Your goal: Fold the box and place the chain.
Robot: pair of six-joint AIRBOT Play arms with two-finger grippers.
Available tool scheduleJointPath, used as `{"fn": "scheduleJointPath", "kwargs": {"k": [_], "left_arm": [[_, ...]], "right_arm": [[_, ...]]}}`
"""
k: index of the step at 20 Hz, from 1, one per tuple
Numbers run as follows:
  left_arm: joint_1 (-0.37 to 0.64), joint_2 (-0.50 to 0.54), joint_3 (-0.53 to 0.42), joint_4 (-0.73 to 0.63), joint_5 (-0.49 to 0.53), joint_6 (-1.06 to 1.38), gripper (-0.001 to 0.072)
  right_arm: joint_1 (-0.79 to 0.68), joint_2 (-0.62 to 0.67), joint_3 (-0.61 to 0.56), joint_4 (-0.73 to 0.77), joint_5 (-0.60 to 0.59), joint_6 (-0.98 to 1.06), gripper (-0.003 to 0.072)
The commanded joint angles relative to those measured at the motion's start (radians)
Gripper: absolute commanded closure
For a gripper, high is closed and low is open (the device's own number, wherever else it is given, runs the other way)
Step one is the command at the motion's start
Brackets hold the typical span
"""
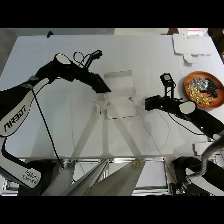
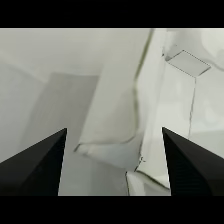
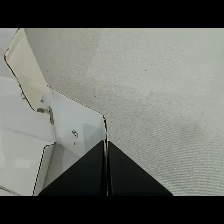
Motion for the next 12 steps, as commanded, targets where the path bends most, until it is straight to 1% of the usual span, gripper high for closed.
{"fn": "scheduleJointPath", "kwargs": {"k": [1, 4, 5, 6, 7, 8, 9, 12], "left_arm": [[-0.036, -0.016, 0.001, -0.008, -0.009, 0.074, 0.0074], [-0.056, -0.047, 0.001, -0.009, 0.008, 0.076, 0.0076], [-0.061, -0.056, 0.001, -0.010, 0.008, 0.077, 0.0093], [-0.061, -0.065, 0.001, -0.009, 0.008, 0.084, 0.0211], [-0.061, -0.068, 0.001, -0.010, 0.006, 0.105, 0.0398], [-0.061, -0.068, 0.001, -0.012, 0.006, 0.130, 0.0567], [-0.060, -0.068, 0.001, -0.026, 0.005, 0.156, 0.0701], [-0.060, -0.068, 0.001, -0.075, 0.006, 0.212, 0.0696]], "right_arm": [[0.001, 0.000, 0.000, 0.000, 0.000, 0.000, 0.0668], [0.001, 0.000, 0.000, 0.000, 0.000, 0.000, 0.0668], [0.001, 0.000, 0.000, 0.000, 0.000, 0.000, 0.0668], [0.001, 0.000, 0.000, 0.000, 0.000, 0.000, 0.0668], [0.001, 0.000, 0.000, 0.000, 0.000, 0.000, 0.0668], [0.001, 0.000, 0.000, 0.000, 0.000, 0.000, 0.0668], [0.001, 0.000, 0.000, 0.000, 0.000, 0.000, 0.0668], [0.001, 0.000, 0.000, 0.000, 0.000, 0.000, 0.0668]]}}
